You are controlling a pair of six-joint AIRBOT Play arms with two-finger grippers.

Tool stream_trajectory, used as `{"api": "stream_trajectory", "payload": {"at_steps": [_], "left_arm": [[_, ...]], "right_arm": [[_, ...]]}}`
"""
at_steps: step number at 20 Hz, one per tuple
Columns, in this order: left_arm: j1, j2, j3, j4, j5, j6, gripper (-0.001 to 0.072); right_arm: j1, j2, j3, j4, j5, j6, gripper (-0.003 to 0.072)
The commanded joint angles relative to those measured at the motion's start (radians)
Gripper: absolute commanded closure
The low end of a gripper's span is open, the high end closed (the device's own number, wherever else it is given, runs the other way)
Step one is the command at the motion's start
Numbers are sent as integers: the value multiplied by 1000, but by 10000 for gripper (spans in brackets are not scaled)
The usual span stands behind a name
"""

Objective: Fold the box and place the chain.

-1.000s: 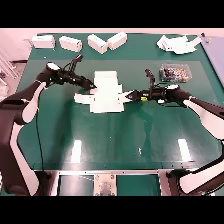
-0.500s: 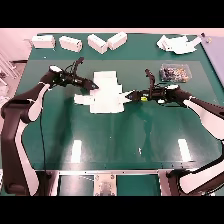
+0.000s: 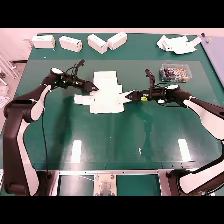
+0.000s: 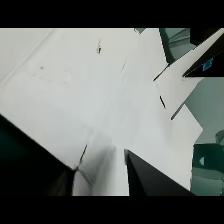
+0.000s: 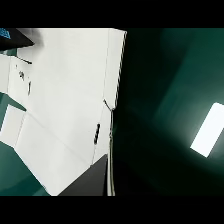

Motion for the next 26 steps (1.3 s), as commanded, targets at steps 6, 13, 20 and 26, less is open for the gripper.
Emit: {"api": "stream_trajectory", "payload": {"at_steps": [6, 13, 20, 26], "left_arm": [[0, -9, 1, -38, -11, 34, 520], [3, -15, 1, -192, -93, 447, 689], [3, -15, -7, -195, -198, 753, 690], [3, -15, -11, -180, -185, 846, 693]], "right_arm": [[0, 0, 0, -14, 0, 0, 676], [-2, 0, 0, 2, 0, 0, 673], [-116, 14, 51, 40, 0, -3, 343], [-193, 18, 79, 61, 0, -3, 343]]}}
